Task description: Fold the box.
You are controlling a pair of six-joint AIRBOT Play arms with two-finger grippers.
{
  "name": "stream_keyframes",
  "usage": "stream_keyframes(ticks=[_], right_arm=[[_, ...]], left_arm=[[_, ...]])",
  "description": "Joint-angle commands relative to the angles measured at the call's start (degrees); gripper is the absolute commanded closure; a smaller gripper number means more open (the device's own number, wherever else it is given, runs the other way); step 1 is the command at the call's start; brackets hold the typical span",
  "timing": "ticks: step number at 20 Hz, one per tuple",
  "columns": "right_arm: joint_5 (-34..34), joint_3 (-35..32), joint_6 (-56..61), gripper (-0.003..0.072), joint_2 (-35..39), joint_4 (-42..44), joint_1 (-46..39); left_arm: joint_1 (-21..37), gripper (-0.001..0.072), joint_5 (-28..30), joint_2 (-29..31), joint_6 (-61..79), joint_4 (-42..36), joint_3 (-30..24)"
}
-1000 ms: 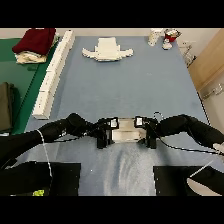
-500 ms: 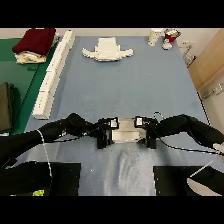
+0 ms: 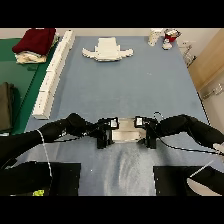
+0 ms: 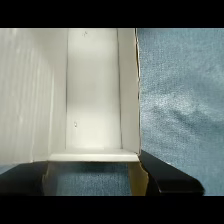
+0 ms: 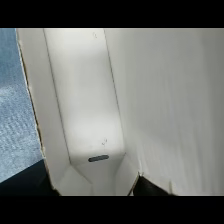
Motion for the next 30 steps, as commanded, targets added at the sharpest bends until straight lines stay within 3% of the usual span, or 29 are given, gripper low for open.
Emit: stream_keyframes(ticks=[1,4,5,6,11,14,16,17,18,19,20,21,23,25,26,27,28,30], right_arm=[[-0.7,0.0,1.2,0.0137,0.0,0.3,0.0],[-1.6,0.1,1.4,0.0113,0.0,0.5,0.0],[-1.5,0.2,1.5,-0.0009,0.2,0.5,0.0],[-1.5,0.2,1.6,-0.0034,0.7,0.5,0.0],[-4.3,0.2,12.2,-0.0034,6.5,-7.2,0.0],[-10.4,0.7,20.5,-0.0034,12.2,-14.2,0.0],[-14.9,2.1,32.4,-0.0032,16.4,-17.9,0.0],[-17.2,3.2,41.5,-0.0013,18.6,-19.2,0.0],[-19.1,4.3,50.2,0.0088,20.3,-19.3,0.0],[-20.8,5.1,60.5,0.0249,22.1,-18.8,0.0],[-20.9,5.1,70.1,0.0363,23.2,-17.2,0.0],[-21.0,4.8,77.0,0.0387,23.5,-13.3,0.0],[-20.8,2.8,79.0,0.0387,22.4,0.9,0.2],[-18.5,1.0,80.5,0.0387,19.4,9.3,2.6],[-16.3,0.8,82.1,0.0388,17.6,11.0,5.1],[-12.9,1.1,82.8,0.0424,16.1,12.6,7.7],[-9.0,2.0,83.0,0.0524,14.9,13.1,9.8],[-2.6,5.4,83.0,0.0564,12.7,12.0,11.3]], left_arm=[[0.0,0.0185,0.0,0.0,0.0,0.0,0.0],[0.0,0.0185,0.0,0.0,0.0,0.0,0.0],[0.0,0.0185,0.0,0.0,0.0,0.0,0.0],[0.0,0.0185,0.0,0.0,0.0,0.0,0.0],[0.0,0.0185,0.0,0.0,0.0,0.0,0.0],[0.0,0.0185,0.0,0.0,0.0,0.0,0.0],[0.0,0.0185,0.0,0.0,0.0,0.0,0.0],[0.0,0.0185,0.0,0.0,0.0,0.0,0.0],[0.0,0.0185,0.0,0.0,0.0,0.0,0.0],[0.0,0.0185,0.0,0.0,0.0,0.0,0.0],[0.0,0.0185,0.0,0.0,0.0,0.0,0.0],[0.0,0.0185,0.0,0.0,0.0,0.0,0.0],[0.0,0.0185,0.0,0.0,0.0,0.0,0.0],[0.0,0.0185,0.0,0.0,0.0,0.0,0.0],[0.0,0.0185,0.0,0.0,0.0,0.0,0.0],[0.0,0.0185,0.0,0.0,0.0,0.0,0.0],[0.0,0.0185,-0.1,0.0,0.0,0.0,0.0],[0.0,0.0185,0.0,0.0,0.0,0.0,0.0]])
